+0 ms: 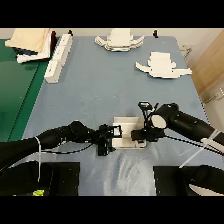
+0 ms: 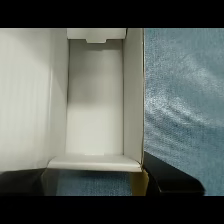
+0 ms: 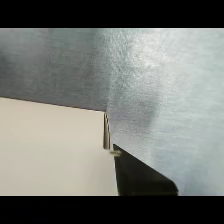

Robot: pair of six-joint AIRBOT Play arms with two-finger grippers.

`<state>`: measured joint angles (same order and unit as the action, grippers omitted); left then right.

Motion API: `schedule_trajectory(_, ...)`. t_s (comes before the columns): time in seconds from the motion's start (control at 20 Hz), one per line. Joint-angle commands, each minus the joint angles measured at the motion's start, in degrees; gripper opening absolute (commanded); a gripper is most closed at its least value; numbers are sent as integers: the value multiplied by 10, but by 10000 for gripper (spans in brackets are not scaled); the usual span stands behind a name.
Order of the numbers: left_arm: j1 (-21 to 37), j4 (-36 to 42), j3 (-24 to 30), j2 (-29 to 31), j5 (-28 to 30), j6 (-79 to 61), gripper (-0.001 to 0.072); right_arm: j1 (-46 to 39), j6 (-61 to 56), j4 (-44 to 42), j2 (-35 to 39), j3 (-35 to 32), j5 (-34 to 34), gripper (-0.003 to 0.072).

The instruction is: Fold the box.

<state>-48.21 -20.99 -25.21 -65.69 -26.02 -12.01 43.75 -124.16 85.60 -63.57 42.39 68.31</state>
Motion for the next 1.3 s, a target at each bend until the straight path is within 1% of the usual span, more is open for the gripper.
schedule_trajectory(0.0, 0, 0, 0, 0, 0, 0, 460, 46, -90, 55, -60, 43, 48, 344)
schedule_trajectory(0.1, 0, 0, 0, 0, 0, 0, 459, 53, -109, 55, -83, 56, 58, 344)
schedule_trajectory(0.25, 0, 0, 0, 0, 0, 0, 460, 53, -124, 60, -97, 59, 68, 335)
schedule_trajectory(0.3, 0, 0, 0, 0, 0, 0, 460, 53, -126, 66, -97, 59, 69, 286)
schedule_trajectory(0.35, 0, 0, 0, 0, 0, 0, 460, 53, -133, 70, -97, 59, 72, 256)
schedule_trajectory(0.45, 0, 0, 0, 0, 0, 0, 460, 53, -135, 78, -97, 59, 80, 69)
schedule_trajectory(0.5, 0, 0, 0, 0, 0, 0, 459, 53, -135, 83, -97, 59, 80, 3)
schedule_trajectory(0.7, 0, 0, 0, 0, 0, 0, 459, 53, -134, 85, -97, 59, 78, 3)
schedule_trajectory(0.75, 0, 0, 0, 0, 0, 0, 460, 53, -134, 85, -96, 59, 77, 74)
schedule_trajectory(0.8, 0, 0, 0, 0, 0, 0, 460, 53, -131, 84, -96, 59, 78, 228)
schedule_trajectory(0.85, 0, 0, 0, 0, 0, 0, 459, 53, -123, 81, -95, 60, 81, 295)
schedule_trajectory(0.95, 0, 0, 0, 0, 0, 0, 460, 53, -122, 80, -87, 66, 99, 306)
schedule_trajectory(1.0, 0, 0, 0, 0, 0, 0, 460, 53, -117, 81, -78, 69, 105, 367)
schedule_trajectory(1.05, 0, 0, 0, 0, 0, 0, 460, 53, -113, 81, -66, 72, 108, 390)
schedule_trajectory(1.1, 0, 0, 0, 0, 0, 0, 460, 53, -110, 81, -53, 74, 110, 391)
schedule_trajectory(1.2, 0, 0, 0, 0, 0, 0, 460, 53, -108, 73, -23, 83, 115, 459)
schedule_trajectory(1.25, 0, 0, 0, 0, 0, 0, 459, 53, -108, 63, -4, 89, 120, 459)
